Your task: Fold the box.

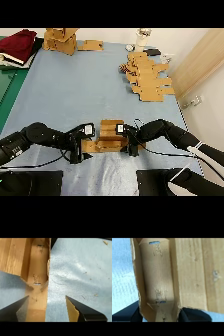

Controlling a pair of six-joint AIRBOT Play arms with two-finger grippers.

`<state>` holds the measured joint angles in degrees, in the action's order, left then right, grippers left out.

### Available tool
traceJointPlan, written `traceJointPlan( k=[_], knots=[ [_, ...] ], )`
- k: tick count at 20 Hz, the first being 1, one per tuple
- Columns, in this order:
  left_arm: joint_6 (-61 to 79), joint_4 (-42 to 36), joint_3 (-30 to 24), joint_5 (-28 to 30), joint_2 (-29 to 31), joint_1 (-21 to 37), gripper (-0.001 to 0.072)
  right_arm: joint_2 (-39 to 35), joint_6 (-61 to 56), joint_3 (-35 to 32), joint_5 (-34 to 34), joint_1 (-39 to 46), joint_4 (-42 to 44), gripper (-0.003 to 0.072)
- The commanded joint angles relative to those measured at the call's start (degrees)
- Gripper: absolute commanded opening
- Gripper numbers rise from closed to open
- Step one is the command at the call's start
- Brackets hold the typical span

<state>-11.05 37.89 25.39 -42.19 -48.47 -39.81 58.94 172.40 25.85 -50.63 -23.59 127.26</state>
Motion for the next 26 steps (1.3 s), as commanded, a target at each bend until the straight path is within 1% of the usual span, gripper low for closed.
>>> traceJointPlan(
  k=[1, 4, 7, 8, 9, 10, 11, 15, 19, 22, 26],
  knots=[
    [2.8, 0.2, -0.3, 6.3, -3.0, -3.2, 0.0691, 0.0, 0.0, 0.0, 0.0, 0.0, 0.0, 0.0515],
    [2.7, -0.9, 0.0, 9.1, -6.0, -3.4, 0.069, 0.0, 0.0, 0.0, 0.0, 0.0, 0.0, 0.0516],
    [2.7, -0.9, 1.5, 9.7, -8.4, -3.4, 0.0688, 0.0, 0.0, 0.0, 0.0, 0.0, 0.0, 0.0515],
    [2.7, -1.1, 2.0, 9.7, -9.0, -3.4, 0.0673, 0.0, 0.0, 0.0, 0.0, 0.0, 0.0, 0.0515],
    [2.7, -1.1, 2.5, 9.7, -9.6, -3.4, 0.0459, 0.0, 0.0, 0.0, 0.0, 0.0, 0.0, 0.0515],
    [2.7, -1.1, 2.8, 9.6, -10.2, -3.4, 0.0268, 0.0, 0.0, 0.0, 0.0, 0.0, 0.0, 0.0515],
    [2.8, -1.1, 3.2, 9.6, -10.8, -3.4, 0.0225, 0.0, 0.0, 0.0, 0.0, 0.0, 0.0, 0.0515],
    [4.7, -1.6, 3.6, 10.9, -11.9, -3.4, 0.0225, 0.0, 0.0, 0.0, 0.0, 0.0, 0.0, 0.0515],
    [4.7, -5.4, 3.6, 12.3, -11.9, -3.4, 0.0223, 0.0, 0.0, 0.0, 0.0, 0.0, 0.0, 0.0515],
    [6.0, -8.2, 3.6, 12.0, -11.9, -3.4, 0.0223, 0.0, 0.0, 0.0, 0.0, 0.0, 0.0, 0.0515],
    [6.0, -8.9, 3.6, 11.5, -11.9, -3.5, 0.0223, 0.0, 0.0, 0.0, 0.0, 0.0, 0.0, 0.0515]
  ],
)
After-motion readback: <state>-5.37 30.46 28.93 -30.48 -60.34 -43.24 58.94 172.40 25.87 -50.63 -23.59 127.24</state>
